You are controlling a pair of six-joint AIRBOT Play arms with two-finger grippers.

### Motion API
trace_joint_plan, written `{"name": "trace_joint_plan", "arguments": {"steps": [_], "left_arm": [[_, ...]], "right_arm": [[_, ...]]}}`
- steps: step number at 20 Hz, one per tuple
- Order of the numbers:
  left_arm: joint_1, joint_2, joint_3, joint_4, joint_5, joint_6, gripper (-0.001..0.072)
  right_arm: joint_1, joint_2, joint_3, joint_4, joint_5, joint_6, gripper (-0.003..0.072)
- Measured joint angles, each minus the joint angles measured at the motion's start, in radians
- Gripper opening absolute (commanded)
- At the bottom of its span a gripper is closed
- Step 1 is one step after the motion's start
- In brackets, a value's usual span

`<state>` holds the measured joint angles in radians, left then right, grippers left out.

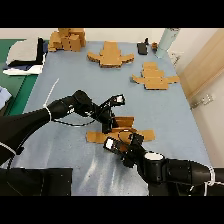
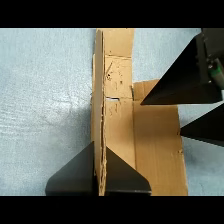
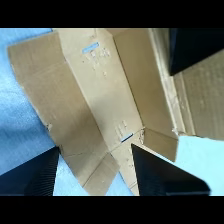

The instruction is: Fold the box.

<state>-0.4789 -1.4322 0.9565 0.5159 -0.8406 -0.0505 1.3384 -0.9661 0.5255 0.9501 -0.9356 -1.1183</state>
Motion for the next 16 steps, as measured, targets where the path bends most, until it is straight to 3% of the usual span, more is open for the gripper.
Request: {"name": "trace_joint_plan", "arguments": {"steps": [9,12,16], "left_arm": [[0.0,0.0,0.0,0.0,0.0,0.0,0.0014],[0.0,0.0,0.0,0.0,0.0,0.0,0.0015],[0.0,0.0,0.0,0.0,0.0,0.0,0.0015]], "right_arm": [[-0.087,0.079,-0.001,-0.005,-0.008,0.052,0.072],[-0.138,0.13,-0.003,0.026,-0.006,-0.027,0.072],[-0.288,0.152,-0.004,0.2,0.04,-0.255,0.072]]}}
